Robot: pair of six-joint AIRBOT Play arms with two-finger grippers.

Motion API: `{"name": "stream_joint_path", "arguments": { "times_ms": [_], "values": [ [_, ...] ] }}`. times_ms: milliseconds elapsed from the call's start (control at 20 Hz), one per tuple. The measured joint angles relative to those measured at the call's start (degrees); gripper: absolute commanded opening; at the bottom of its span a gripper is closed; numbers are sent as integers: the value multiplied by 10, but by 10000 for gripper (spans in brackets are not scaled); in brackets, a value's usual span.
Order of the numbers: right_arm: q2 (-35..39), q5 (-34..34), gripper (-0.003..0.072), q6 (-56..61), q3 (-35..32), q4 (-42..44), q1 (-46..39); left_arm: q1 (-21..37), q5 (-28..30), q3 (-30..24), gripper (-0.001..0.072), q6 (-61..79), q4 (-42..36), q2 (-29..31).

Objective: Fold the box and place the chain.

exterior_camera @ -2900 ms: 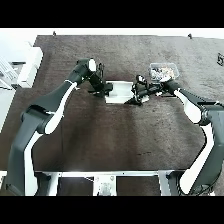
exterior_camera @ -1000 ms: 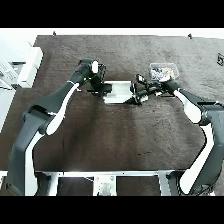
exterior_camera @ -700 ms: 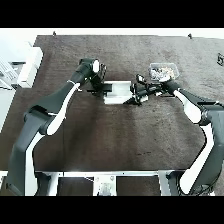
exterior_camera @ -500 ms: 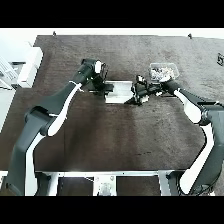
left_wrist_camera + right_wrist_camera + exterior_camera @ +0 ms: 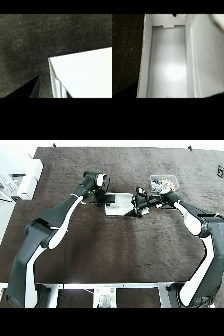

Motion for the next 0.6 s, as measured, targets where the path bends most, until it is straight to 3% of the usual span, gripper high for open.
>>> {"name": "stream_joint_path", "arguments": {
  "times_ms": [500,600],
  "values": [
    [0,0,408,0,0,1,0,-5,-5,-1,347,-4,-9,-9],
    [0,0,407,0,0,1,0,-5,-2,-1,172,-4,-9,-10]
  ]
}}
